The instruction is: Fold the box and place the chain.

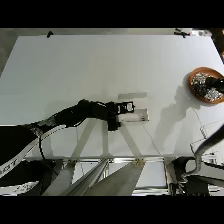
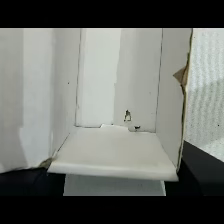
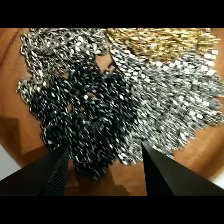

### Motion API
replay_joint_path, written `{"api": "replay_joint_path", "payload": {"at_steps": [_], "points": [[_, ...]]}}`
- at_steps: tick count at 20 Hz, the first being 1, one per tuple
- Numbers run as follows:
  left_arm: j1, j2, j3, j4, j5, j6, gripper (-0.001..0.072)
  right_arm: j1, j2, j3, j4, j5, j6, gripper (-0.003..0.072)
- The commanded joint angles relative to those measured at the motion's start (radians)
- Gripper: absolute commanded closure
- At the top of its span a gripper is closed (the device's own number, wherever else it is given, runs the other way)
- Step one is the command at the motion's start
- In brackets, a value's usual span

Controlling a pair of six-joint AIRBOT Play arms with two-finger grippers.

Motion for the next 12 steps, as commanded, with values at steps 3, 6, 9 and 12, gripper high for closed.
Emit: {"api": "replay_joint_path", "payload": {"at_steps": [3, 6, 9, 12], "points": [[0.000, 0.001, 0.000, 0.001, 0.000, 0.000, 0.0365, -0.009, -0.137, 0.023, 0.098, -0.050, -0.008, 0.0244], [0.000, 0.001, 0.001, 0.000, 0.000, 0.000, 0.0365, -0.009, -0.164, 0.023, 0.098, -0.039, -0.007, 0.0310], [0.000, 0.001, 0.000, 0.000, 0.000, 0.000, 0.0365, -0.009, -0.164, 0.024, 0.098, -0.042, -0.007, 0.0429], [0.000, 0.001, 0.000, 0.000, 0.000, 0.000, 0.0365, -0.009, -0.163, 0.024, 0.098, -0.027, -0.007, 0.0541]]}}
